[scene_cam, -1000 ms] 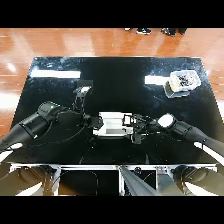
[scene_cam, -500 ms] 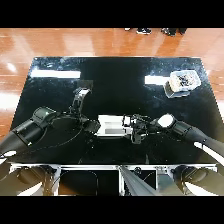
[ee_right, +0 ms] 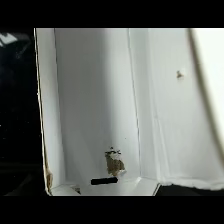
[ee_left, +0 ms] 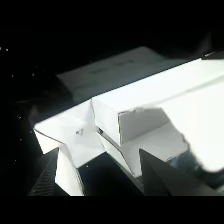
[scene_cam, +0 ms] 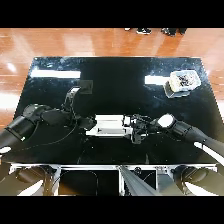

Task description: Fold the box and place the chain.

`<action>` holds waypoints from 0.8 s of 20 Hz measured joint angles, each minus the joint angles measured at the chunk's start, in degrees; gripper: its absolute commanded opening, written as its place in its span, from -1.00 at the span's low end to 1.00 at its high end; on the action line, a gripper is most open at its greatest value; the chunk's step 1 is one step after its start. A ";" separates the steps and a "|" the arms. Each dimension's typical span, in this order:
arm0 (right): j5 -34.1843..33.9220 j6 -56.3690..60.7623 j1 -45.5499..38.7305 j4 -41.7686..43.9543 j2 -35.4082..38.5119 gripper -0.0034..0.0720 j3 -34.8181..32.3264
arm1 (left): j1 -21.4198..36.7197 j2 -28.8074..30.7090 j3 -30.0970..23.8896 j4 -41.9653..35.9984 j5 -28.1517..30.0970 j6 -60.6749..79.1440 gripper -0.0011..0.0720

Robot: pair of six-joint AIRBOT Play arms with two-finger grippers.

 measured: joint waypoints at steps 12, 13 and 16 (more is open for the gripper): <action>0.00 0.00 0.00 0.00 0.00 0.57 0.02 | 29.18 10.38 -12.24 -10.80 13.92 16.61 -0.91; 0.00 0.02 0.00 0.00 0.00 0.57 0.02 | 30.03 10.14 -13.70 -12.00 13.49 18.10 -0.91; 0.00 0.00 0.00 0.00 0.00 0.57 0.02 | 30.05 7.48 -16.22 -15.82 9.88 22.32 -0.91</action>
